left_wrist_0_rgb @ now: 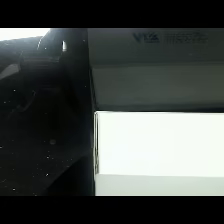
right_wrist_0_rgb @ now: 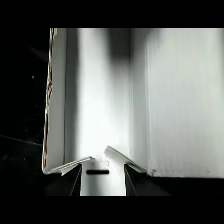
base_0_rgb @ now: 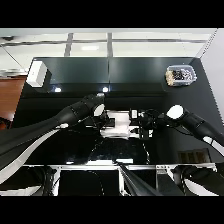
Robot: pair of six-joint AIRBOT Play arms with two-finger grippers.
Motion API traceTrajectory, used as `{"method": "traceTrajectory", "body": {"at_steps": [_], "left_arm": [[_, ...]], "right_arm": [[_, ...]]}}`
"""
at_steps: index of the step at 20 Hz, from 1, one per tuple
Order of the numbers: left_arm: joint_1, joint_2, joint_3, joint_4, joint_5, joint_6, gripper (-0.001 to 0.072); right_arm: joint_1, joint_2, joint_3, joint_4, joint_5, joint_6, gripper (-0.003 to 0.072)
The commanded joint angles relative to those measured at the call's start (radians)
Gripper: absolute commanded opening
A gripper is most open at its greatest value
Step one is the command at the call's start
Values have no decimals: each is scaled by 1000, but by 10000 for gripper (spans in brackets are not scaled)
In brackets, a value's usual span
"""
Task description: Fold the box and place the chain.
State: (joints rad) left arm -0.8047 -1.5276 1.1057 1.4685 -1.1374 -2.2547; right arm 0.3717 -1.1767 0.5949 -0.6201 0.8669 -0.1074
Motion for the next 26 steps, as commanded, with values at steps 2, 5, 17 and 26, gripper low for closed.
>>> {"method": "traceTrajectory", "body": {"at_steps": [2, 5, 17, 26], "left_arm": [[1, 0, 0, -4, 3, 0, 23], [1, 0, 0, -4, 3, 0, 23], [2, 11, 0, 24, 2, -5, 26], [12, 20, 0, 71, 3, -38, 21]], "right_arm": [[23, -42, -1, 96, -7, 0, 308], [28, -68, -1, 95, -11, 37, 323], [-7, -5, 44, 13, 110, 431, 15], [-564, 117, 102, -229, 270, 1060, 15]]}}
